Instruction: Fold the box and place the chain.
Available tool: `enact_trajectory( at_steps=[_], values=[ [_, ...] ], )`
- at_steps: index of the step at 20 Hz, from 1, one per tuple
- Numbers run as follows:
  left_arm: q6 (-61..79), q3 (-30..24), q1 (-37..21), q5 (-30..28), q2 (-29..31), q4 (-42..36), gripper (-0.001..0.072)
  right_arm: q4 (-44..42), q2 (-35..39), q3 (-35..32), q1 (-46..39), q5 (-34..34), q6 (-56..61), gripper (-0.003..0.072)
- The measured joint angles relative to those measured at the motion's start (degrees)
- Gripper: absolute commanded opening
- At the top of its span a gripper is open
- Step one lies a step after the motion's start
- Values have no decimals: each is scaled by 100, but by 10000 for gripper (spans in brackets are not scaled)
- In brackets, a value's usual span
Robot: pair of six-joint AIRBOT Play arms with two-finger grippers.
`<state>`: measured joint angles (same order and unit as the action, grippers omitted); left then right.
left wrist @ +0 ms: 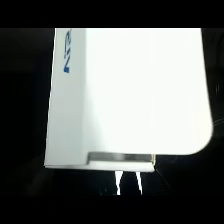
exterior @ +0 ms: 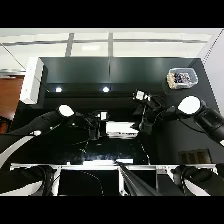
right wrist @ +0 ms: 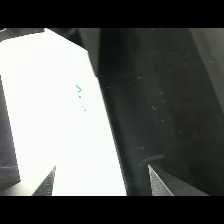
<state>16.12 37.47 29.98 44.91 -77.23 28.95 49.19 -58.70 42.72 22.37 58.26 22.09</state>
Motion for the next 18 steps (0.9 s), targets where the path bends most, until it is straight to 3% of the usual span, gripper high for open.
enact_trajectory(
  at_steps=[11,13,16,17,18],
  values=[
    [-125,2,42,-90,0,76,369,258,-9,-208,160,-111,-177,695],
    [-131,2,42,-105,0,76,369,297,-17,-214,170,-195,-177,526],
    [-138,2,44,-125,0,74,369,321,-20,-212,216,-264,-179,523],
    [-138,2,44,-129,0,74,369,334,-20,-212,243,-282,-179,467],
    [-138,2,44,-131,0,74,369,339,-20,-212,280,-291,-179,318]
  ],
)
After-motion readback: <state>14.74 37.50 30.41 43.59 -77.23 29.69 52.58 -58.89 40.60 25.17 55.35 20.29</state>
